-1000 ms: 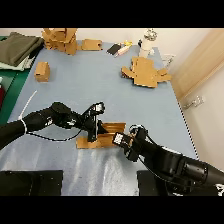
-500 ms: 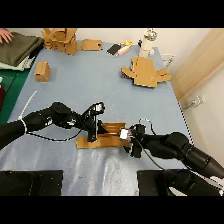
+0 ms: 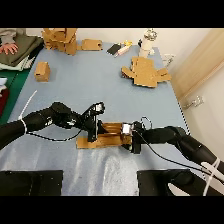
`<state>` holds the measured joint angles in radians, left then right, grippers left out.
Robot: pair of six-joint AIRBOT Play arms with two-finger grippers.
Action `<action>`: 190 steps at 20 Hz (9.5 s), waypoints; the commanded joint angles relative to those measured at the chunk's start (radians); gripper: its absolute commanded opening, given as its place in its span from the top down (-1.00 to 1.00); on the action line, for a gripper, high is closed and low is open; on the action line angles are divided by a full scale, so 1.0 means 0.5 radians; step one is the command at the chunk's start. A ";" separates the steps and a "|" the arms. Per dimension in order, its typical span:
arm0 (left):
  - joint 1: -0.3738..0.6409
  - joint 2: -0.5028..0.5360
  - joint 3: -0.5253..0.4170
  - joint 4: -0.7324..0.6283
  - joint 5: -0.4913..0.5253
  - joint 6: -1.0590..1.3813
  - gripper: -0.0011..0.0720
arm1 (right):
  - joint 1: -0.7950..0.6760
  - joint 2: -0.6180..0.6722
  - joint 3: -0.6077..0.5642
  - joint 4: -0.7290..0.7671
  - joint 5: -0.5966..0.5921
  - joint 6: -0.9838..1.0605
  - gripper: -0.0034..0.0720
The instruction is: Fold the box.
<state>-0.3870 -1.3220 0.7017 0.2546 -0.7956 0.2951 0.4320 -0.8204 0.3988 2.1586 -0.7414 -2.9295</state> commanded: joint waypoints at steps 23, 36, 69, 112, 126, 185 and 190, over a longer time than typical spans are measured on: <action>0.001 0.001 -0.001 0.000 0.000 0.000 0.94 | -0.005 -0.431 0.250 0.056 -0.284 -0.150 -0.96; 0.001 0.001 -0.001 -0.001 0.001 0.000 0.94 | -0.004 -0.511 0.250 -0.053 -0.212 -0.141 -0.70; 0.000 0.001 0.008 -0.030 -0.002 0.000 0.94 | -0.004 -0.516 0.250 -0.053 -0.225 -0.141 -0.45; 0.100 0.425 0.011 1.296 -0.675 -2.060 0.52 | 0.125 -0.586 0.250 0.082 -0.114 -0.111 -0.45; 0.099 0.425 0.011 0.597 -0.869 -2.212 0.94 | 0.125 -0.602 0.251 0.089 -0.105 -0.111 -0.41; 0.037 0.994 -0.556 0.840 0.217 -0.481 -0.92 | 0.121 -0.600 0.251 0.073 -0.111 -0.111 -0.41; 0.037 0.927 -0.787 0.502 0.316 0.007 -0.93 | 0.121 -0.600 0.251 0.073 -0.111 -0.111 -0.41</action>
<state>-0.3660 -0.8394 0.3676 0.6132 -0.6975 0.1322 0.4927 -1.1210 0.5251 2.1952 -0.7963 -2.9852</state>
